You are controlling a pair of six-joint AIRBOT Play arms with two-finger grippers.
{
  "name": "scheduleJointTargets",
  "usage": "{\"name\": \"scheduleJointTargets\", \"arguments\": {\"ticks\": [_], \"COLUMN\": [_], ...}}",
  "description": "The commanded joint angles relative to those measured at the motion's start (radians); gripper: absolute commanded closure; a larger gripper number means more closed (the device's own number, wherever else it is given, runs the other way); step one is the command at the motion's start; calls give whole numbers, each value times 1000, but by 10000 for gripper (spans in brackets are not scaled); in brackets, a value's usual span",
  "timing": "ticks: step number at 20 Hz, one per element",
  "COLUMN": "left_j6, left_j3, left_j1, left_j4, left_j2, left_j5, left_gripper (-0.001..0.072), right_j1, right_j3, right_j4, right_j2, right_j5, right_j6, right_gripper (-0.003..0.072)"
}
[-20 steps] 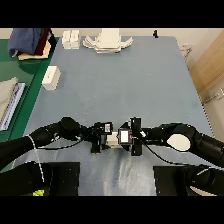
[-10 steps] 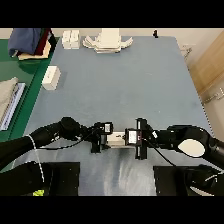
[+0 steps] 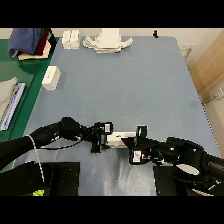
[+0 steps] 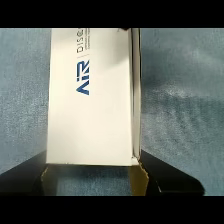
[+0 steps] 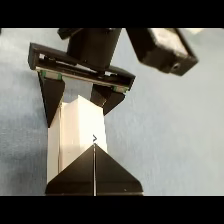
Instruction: Fold the box.
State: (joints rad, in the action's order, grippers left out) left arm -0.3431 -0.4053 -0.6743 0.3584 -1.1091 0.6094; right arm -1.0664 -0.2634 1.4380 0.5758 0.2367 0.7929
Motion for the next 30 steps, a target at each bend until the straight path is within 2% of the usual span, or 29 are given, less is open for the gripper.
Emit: {"name": "scheduleJointTargets", "arguments": {"ticks": [1,12,20,30], "left_j6": [0,0,0,0], "left_j3": [-1,-1,-1,-1], "left_j1": [0,1,0,0], "left_j4": [0,0,0,0], "left_j2": [0,0,0,0], "left_j5": [0,0,0,0], "left_gripper": [288,288,288,288], "right_j1": [-18,-18,-38,-39], "right_j3": [28,30,42,75], "right_j4": [55,76,34,5], "right_j2": [-8,55,127,129], "right_j5": [-34,-31,-35,-35], "right_j6": [19,19,20,19], "right_gripper": [683,683,683,683]}}
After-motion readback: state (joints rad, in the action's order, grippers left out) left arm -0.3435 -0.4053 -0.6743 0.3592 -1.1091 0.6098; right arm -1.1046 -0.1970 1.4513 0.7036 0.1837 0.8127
